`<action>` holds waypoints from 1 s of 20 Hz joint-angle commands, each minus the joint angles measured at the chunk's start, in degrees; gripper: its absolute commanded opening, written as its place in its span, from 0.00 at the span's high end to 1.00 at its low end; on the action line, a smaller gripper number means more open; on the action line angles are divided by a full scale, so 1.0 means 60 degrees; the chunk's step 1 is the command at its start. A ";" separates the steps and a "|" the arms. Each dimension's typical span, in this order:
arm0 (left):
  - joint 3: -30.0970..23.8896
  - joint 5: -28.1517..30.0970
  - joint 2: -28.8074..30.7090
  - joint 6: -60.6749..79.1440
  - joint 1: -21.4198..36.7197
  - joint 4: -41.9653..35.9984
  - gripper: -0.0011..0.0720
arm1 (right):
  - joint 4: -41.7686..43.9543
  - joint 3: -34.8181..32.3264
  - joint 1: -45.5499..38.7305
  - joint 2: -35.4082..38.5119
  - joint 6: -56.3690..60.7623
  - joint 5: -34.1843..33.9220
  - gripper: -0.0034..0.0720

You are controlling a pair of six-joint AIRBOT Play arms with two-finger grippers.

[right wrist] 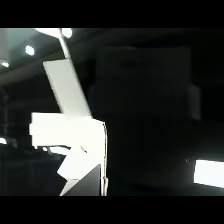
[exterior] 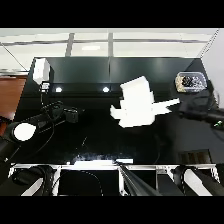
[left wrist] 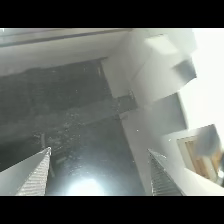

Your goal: Fold the box and place the chain.

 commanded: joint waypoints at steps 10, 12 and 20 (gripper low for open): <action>0.2838 -0.3373 -0.3836 0.0823 -0.0011 -0.2273 0.02 | 0.1067 -0.2659 0.4929 0.1851 -0.0393 -0.3570 0.94; 0.3293 -0.4193 -0.5009 0.1104 0.0135 -0.3067 0.02 | 0.1067 -0.2659 0.4947 0.1851 -0.0393 -0.3581 0.94; 0.3399 -0.5592 -0.7377 0.3854 0.1089 -0.5861 0.02 | 0.0980 -0.2659 0.4947 0.1851 -0.0390 -0.3570 0.94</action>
